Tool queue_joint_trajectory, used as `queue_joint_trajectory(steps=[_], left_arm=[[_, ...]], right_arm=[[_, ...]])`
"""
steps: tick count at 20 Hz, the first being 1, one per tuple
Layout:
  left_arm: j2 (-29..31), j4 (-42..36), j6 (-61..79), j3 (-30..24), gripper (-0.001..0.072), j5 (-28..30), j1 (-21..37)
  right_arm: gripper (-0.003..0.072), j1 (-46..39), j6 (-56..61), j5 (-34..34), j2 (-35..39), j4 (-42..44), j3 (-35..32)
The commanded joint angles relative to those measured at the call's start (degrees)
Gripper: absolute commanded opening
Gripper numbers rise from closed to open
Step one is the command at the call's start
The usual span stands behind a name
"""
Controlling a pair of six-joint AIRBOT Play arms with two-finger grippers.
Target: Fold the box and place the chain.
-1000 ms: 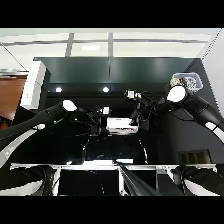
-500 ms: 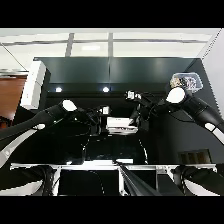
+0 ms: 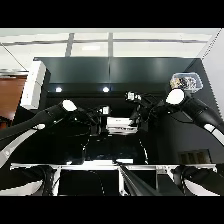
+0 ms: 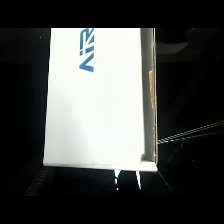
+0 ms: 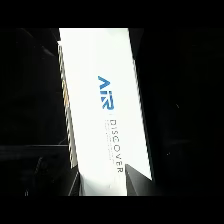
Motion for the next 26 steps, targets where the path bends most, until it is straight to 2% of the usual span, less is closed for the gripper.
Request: queue_joint_trajectory(steps=[1, 9, 10, 11, 26], left_arm=[[0.0, 0.0, 0.0, 0.0, 0.0404, 0.0, 0.0], [0.0, 0.0, 0.0, 0.0, 0.0404, 0.0, 0.0], [0.0, 0.0, 0.0, 0.0, 0.0404, 0.0, 0.0], [0.0, 0.0, 0.0, 0.0, 0.0404, 0.0, 0.0], [0.0, 0.0, 0.0, 0.0, 0.0404, 0.0, 0.0]], right_arm=[[0.0301, 0.0, 0.1, 0.1, 0.0, -0.2, -0.1], [0.0314, 0.0, 0.8, 0.7, 0.0, -0.2, -0.5], [0.0332, 0.0, 1.2, 0.7, 0.0, -0.2, -0.5], [0.0393, 0.0, 1.7, 0.7, 0.0, -0.2, -0.5], [0.0382, 0.0, 2.5, -0.3, 0.1, 1.2, -2.4]])
